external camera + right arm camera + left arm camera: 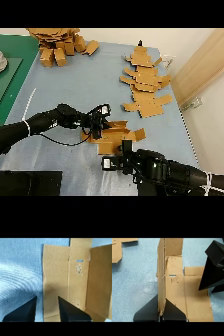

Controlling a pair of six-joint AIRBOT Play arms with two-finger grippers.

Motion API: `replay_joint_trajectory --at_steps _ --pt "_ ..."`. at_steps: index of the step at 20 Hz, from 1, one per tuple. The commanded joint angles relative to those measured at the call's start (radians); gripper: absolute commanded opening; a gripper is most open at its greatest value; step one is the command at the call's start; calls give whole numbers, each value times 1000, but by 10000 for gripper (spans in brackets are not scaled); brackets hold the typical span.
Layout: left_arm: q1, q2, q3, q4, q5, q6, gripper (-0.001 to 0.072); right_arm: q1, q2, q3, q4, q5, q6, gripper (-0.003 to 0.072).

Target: Fold the box.

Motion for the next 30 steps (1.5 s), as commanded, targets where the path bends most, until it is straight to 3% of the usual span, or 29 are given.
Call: replay_joint_trajectory --at_steps 1,8,14,16,20,30 --pt "0 -1 0 0 0 0 12 -6 -7 -2 -36 5 1 413" --pt "0 -1 0 0 0 0 13 -33 3 5 -72 5 0 413" --pt "0 -1 0 0 0 0 13 -59 96 28 -90 5 24 414" --pt "0 -1 0 0 0 0 13 -118 121 34 -93 2 71 454" --pt "1 -1 0 0 0 0 13 -192 105 34 -90 -13 71 456" --pt "0 -1 0 0 0 0 13 -208 95 34 -95 18 68 455"
